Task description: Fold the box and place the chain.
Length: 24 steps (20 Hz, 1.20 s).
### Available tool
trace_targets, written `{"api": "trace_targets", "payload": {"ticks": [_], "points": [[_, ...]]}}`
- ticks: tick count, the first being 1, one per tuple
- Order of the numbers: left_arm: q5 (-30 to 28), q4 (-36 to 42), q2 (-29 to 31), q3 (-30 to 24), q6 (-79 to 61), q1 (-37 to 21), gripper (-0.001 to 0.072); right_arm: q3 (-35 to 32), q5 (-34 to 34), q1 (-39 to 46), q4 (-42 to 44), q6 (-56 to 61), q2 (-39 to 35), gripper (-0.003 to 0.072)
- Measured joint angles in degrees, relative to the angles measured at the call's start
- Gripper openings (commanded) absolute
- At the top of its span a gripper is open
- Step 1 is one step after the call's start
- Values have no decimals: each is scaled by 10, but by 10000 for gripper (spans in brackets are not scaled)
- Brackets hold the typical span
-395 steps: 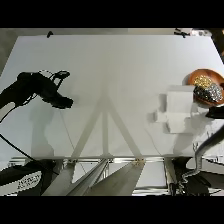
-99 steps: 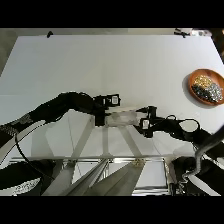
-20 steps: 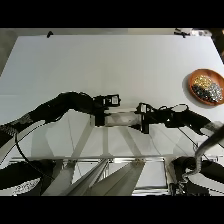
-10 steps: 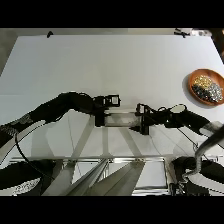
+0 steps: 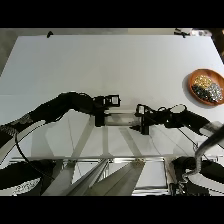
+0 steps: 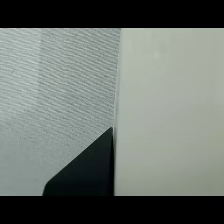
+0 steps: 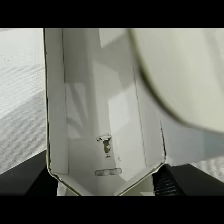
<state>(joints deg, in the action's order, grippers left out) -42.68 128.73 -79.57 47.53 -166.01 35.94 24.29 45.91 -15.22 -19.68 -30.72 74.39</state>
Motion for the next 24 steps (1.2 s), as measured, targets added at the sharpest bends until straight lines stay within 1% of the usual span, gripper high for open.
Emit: {"api": "trace_targets", "payload": {"ticks": [7, 10, 11, 14, 17, 19, 22, 23, 24], "points": [[0, 0, 0, 0, 0, 0, 11, 0, -2, 0, 12, -23, 0, 542], [0, 0, 0, 0, 0, 0, 11, 0, -3, 0, 15, -35, 0, 569], [0, 0, 0, 0, 0, 0, 11, 0, -3, 0, 18, -40, 0, 605], [2, 0, 0, 0, 0, 0, 11, 0, -3, 0, 37, -51, 0, 612], [2, 0, 0, 0, 0, 0, 11, 0, 9, 0, 53, -54, 1, 652], [1, 0, 0, 0, 0, 0, 11, 0, 18, 0, 60, -55, 1, 653], [0, 0, 0, 0, 0, 0, 11, 0, 28, 0, 65, -56, 1, 645], [0, -1, 0, 0, 0, 0, 11, 0, 29, 0, 66, -56, 1, 576], [-1, -1, 0, 0, 0, 0, 11, 0, 29, 0, 67, -56, 1, 488]]}}
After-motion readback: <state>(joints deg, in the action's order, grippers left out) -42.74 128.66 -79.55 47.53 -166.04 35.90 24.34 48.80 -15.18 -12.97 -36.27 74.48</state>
